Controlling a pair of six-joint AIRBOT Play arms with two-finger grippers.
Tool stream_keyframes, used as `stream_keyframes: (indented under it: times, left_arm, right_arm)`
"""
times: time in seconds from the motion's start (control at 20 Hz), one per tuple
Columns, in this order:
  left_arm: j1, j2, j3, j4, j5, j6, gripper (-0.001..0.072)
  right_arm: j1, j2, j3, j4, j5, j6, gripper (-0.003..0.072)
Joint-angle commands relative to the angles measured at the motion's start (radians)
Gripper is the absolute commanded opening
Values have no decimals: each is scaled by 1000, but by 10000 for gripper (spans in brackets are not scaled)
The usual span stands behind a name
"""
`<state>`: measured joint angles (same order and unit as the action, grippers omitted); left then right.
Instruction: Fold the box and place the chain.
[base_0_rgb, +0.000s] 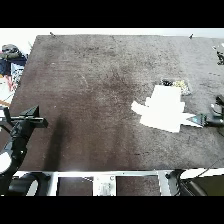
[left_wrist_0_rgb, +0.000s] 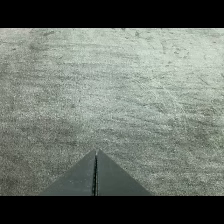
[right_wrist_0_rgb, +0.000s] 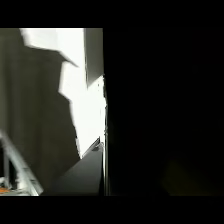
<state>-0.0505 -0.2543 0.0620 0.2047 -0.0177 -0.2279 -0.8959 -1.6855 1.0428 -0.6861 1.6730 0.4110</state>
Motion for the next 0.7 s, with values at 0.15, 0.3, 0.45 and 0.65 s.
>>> stream_keyframes:
  times: [0.15,0.3,0.45,0.65]
  left_arm:
    - [0,0,0,0,0,0,11]
    - [0,0,0,0,0,0,11]
    - [0,0,0,0,-1,0,11]
    - [0,0,0,1,-29,2,140]
  right_arm:
    - [399,4,-5,241,-83,83,8]
    - [566,4,-4,274,-246,160,8]
    - [697,4,-4,294,-393,196,8]
    - [797,4,-3,352,-533,204,8]
